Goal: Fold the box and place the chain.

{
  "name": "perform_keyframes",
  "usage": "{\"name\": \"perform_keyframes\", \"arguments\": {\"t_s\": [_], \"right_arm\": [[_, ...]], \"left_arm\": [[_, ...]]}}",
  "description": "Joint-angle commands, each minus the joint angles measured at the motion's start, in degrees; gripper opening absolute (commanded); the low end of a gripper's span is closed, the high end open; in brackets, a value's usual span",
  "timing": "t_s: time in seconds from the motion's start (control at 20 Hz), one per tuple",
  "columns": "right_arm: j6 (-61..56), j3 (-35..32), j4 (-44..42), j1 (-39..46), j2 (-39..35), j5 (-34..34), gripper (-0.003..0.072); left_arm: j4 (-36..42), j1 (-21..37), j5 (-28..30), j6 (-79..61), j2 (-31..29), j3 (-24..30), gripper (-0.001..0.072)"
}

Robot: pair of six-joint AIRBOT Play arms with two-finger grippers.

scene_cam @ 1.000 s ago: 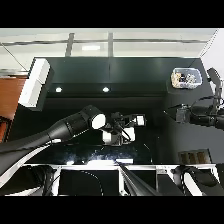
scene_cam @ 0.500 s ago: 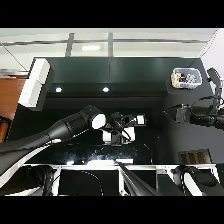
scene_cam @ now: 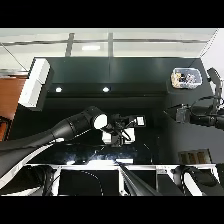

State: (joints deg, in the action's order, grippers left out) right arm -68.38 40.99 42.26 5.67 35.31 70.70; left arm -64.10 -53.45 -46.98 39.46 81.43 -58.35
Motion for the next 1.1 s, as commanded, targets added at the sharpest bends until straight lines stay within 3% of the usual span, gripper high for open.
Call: {"name": "perform_keyframes", "arguments": {"t_s": [0.0, 0.3, 0.7, 0.75, 0.85, 1.05], "right_arm": [[0.0, 0.0, 0.0, 0.0, 0.0, 0.0, 0.0015], [0.0, 0.0, 0.0, 0.0, 0.0, 0.0, 0.0015], [0.0, 0.0, 0.0, 0.0, 0.0, -0.5, 0.0016], [0.0, 0.0, 0.0, 0.0, 0.0, -0.5, 0.0016], [0.0, 0.0, 0.0, 0.0, 0.0, -0.4, 0.0015], [0.0, 0.0, 0.0, 0.0, 0.0, -0.4, 0.0016]], "left_arm": [[-1.8, 0.0, -0.1, 0.0, 0.5, 0.2, 0.0706], [-8.7, 0.0, -0.4, 6.1, 0.9, 0.3, 0.0707], [-8.7, 0.0, -0.3, 6.2, 0.9, 2.9, 0.0701], [-8.7, 0.0, -0.7, 6.2, 0.9, 2.9, 0.0643], [-8.8, 0.0, -2.7, 6.2, 0.8, 2.8, 0.0227], [-9.6, 1.9, -7.0, 10.5, -2.3, 2.2, 0.0221]]}}
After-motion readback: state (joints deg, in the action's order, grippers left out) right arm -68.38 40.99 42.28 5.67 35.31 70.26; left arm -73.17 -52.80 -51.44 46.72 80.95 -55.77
